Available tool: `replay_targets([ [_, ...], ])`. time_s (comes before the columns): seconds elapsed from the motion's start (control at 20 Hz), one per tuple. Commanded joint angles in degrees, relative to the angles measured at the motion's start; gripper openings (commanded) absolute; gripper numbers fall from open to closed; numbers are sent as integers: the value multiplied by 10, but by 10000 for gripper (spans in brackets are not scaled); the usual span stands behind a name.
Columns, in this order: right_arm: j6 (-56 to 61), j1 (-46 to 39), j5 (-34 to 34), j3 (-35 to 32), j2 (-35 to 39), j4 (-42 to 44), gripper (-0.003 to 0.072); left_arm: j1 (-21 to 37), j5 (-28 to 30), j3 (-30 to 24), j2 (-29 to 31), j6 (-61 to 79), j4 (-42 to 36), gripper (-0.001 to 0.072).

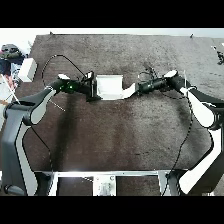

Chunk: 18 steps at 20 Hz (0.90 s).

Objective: Fold the box and place the chain.

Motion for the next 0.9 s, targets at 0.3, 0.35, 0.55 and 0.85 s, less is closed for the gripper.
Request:
replay_targets([
  [0.3,94,60,43,90,2,-85,533,0,0,0,0,0,0,286],
  [0.35,108,65,42,98,2,-91,523,0,0,0,0,0,0,286],
  [0.55,152,97,40,122,1,-164,385,0,0,0,0,0,0,285],
  [0.85,240,140,27,147,1,-281,386,0,0,0,0,0,0,286],
])
